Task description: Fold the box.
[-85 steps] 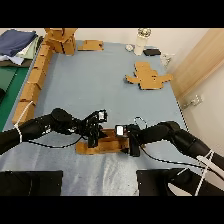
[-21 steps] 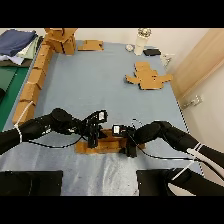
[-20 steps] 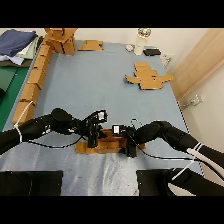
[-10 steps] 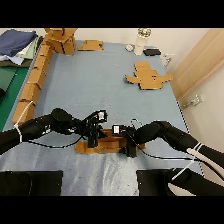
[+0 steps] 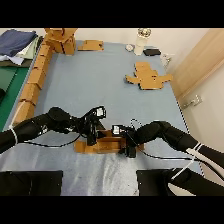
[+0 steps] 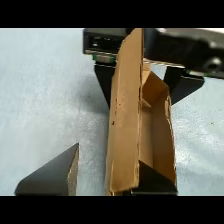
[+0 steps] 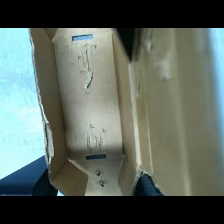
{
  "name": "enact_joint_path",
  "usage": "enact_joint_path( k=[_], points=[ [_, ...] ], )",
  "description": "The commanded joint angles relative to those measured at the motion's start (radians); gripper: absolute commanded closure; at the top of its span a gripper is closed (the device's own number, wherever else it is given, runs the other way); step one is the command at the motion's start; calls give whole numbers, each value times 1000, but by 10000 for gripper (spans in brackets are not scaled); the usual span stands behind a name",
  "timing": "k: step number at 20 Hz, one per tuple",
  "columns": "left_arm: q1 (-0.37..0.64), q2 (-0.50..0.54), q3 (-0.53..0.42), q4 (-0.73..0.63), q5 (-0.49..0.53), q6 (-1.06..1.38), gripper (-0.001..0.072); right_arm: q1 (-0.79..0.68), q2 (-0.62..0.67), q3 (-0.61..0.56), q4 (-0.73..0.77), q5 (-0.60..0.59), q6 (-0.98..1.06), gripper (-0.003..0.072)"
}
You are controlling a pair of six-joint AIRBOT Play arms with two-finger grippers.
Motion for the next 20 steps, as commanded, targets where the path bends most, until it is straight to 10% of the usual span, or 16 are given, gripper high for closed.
enact_joint_path(
  k=[1, 9, 20],
  points=[
    [40, 55, 1, 160, -33, -211, 396, 1, 0, 0, -3, -3, 2, 130],
    [97, 254, 0, 670, -473, -937, 399, 1, 0, 0, -4, 3, 2, 132],
    [89, 254, -4, 670, -474, -1015, 399, 1, -1, -1, -2, 23, -17, 131]
  ],
)
